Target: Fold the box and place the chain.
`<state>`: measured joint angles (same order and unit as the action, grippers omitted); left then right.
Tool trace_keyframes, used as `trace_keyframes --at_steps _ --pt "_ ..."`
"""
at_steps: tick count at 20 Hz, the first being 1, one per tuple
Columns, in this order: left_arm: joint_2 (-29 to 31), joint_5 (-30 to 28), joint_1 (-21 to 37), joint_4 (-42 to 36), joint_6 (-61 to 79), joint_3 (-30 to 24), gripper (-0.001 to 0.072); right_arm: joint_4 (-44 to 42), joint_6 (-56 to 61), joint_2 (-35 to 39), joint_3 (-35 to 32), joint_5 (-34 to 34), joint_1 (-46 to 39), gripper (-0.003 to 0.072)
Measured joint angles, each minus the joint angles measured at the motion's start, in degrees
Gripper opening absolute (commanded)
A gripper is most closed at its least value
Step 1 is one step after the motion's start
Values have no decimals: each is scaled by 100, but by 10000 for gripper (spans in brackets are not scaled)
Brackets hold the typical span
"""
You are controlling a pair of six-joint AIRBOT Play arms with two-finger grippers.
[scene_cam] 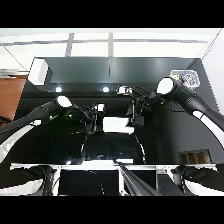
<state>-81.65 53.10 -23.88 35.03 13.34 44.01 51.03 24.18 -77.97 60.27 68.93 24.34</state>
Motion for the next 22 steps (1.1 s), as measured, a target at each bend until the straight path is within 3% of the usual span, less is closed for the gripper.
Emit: trace_keyframes --at_steps 1,2,9,10,11,16,17,22 --pt "0 0 0 0 0 0 349 31 50 57 -24 -31 4 646" --pt "0 2 0 0 -2 0 349 63 103 120 -87 -74 11 637" --pt "0 17 0 0 -15 0 349 146 81 457 -573 -562 52 637" --pt "0 24 2 0 -15 0 349 144 59 468 -595 -651 72 531" --pt "0 33 2 0 -17 0 349 144 39 479 -610 -734 94 474" --pt "0 90 2 2 -17 0 349 146 35 501 -643 -901 197 471" --pt "0 92 2 2 -15 0 349 144 52 503 -645 -907 205 367" --pt "0 103 2 2 -7 0 349 146 92 503 -645 -846 227 357"
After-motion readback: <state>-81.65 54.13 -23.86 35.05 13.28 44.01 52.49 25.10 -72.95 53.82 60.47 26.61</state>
